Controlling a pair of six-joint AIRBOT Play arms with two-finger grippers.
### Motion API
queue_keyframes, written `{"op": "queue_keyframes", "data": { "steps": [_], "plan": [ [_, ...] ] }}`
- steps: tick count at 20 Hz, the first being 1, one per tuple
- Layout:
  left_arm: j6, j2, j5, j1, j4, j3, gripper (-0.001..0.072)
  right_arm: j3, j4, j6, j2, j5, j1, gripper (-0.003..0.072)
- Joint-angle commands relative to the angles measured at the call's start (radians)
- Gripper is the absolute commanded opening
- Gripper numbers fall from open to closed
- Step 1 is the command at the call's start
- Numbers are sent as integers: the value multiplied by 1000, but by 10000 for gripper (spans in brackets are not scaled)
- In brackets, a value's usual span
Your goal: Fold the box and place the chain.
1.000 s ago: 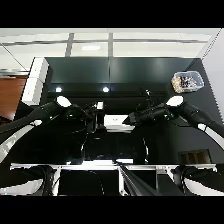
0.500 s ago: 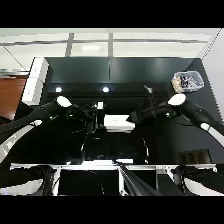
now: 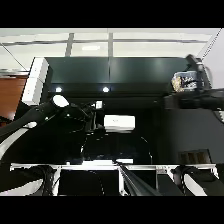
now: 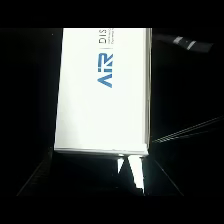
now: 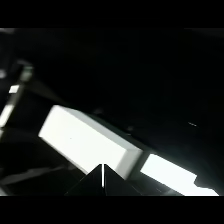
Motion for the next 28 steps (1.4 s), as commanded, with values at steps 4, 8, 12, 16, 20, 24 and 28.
{"op": "queue_keyframes", "data": {
  "steps": [4, 8, 12, 16, 20, 24, 28],
  "plan": [
    [-218, 107, -58, -36, -29, 70, 712, 6, -116, 49, 60, 15, -109, 19],
    [-357, -21, -53, -157, 30, 225, 706, 6, -118, 48, 60, -8, -109, 18],
    [-405, -175, -47, -220, 61, 356, 706, 6, -121, 48, 60, -6, -109, 19],
    [-422, -235, -60, -226, 61, 375, 706, 6, -121, 52, 60, -8, -109, 19],
    [-432, -237, -90, -227, 63, 378, 706, 6, -123, 51, 60, -24, -109, 19],
    [-440, -237, -83, -235, 73, 379, 706, 6, -124, 51, 60, -64, -109, 18],
    [-440, -237, -83, -241, 93, 379, 706, 6, -125, 51, 60, -71, -109, 18]
  ]
}}
